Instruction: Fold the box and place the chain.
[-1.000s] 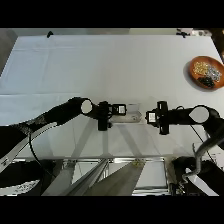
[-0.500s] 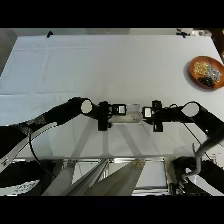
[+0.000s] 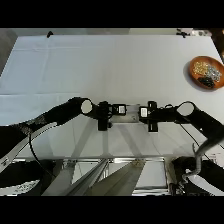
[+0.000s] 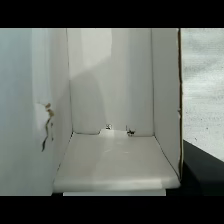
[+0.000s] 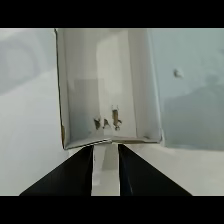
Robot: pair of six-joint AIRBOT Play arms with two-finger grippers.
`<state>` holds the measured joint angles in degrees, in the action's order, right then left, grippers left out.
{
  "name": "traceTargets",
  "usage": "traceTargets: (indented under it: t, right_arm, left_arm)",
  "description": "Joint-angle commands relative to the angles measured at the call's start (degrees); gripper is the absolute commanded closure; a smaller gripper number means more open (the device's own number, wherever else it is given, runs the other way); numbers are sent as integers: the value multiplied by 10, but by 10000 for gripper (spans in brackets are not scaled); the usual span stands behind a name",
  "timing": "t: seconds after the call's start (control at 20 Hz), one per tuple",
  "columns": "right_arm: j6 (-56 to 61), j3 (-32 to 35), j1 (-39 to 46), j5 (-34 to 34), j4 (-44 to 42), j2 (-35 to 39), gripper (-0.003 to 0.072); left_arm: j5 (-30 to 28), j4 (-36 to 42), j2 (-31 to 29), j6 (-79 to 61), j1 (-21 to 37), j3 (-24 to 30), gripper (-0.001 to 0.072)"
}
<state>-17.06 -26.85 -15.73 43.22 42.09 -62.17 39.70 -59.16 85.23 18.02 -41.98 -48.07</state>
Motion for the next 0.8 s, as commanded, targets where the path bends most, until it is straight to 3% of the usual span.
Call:
traceTargets:
  t: [0.0,0.6,0.65,0.75]
  right_arm:
    - [-2,0,-26,-15,-5,-10,532]
    - [-15,0,-29,-63,-50,-18,525]
    - [-15,0,-29,-62,-51,-17,516]
    - [-15,0,-29,-61,-51,-18,426]
  left_arm:
    - [0,0,0,0,0,0,434]
    - [0,0,0,0,0,0,434]
    - [0,0,0,0,0,0,434]
    - [0,0,0,0,0,0,434]
